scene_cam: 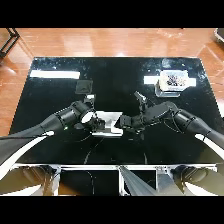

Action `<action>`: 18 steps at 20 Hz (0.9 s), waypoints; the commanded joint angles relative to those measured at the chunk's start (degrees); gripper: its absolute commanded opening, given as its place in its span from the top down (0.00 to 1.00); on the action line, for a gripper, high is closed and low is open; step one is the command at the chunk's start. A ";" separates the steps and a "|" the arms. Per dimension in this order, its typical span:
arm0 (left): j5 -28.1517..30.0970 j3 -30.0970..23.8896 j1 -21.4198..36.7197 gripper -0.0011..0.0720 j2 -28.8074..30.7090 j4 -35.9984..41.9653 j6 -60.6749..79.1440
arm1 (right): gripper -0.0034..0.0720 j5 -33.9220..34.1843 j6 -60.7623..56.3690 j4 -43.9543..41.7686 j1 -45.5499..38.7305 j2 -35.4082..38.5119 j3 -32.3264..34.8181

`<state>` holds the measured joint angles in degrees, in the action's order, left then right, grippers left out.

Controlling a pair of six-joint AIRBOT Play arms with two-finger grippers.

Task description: Fold the box and place the chain.

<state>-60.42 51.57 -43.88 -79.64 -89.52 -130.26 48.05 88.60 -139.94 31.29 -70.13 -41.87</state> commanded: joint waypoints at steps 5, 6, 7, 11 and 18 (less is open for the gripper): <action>0.15 0.00 -0.04 0.95 -0.02 -0.04 0.02 | 0.26 -2.86 -10.25 12.90 4.31 -0.04 -2.29; 0.15 0.00 -0.04 0.95 -0.02 -0.04 0.02 | 0.36 -3.21 -11.08 14.36 4.96 -0.04 -2.86; 0.17 0.00 -0.04 0.95 -0.02 -0.02 0.02 | 0.36 -3.74 -12.09 15.63 5.64 -0.07 -3.34; 0.17 0.00 -0.04 0.95 -0.02 -0.02 0.04 | 0.40 -3.89 -19.85 23.61 8.87 -1.62 -6.16; 0.15 0.00 -0.04 0.95 0.00 -0.02 0.20 | 0.40 1.84 -31.15 38.60 14.16 -6.54 -11.72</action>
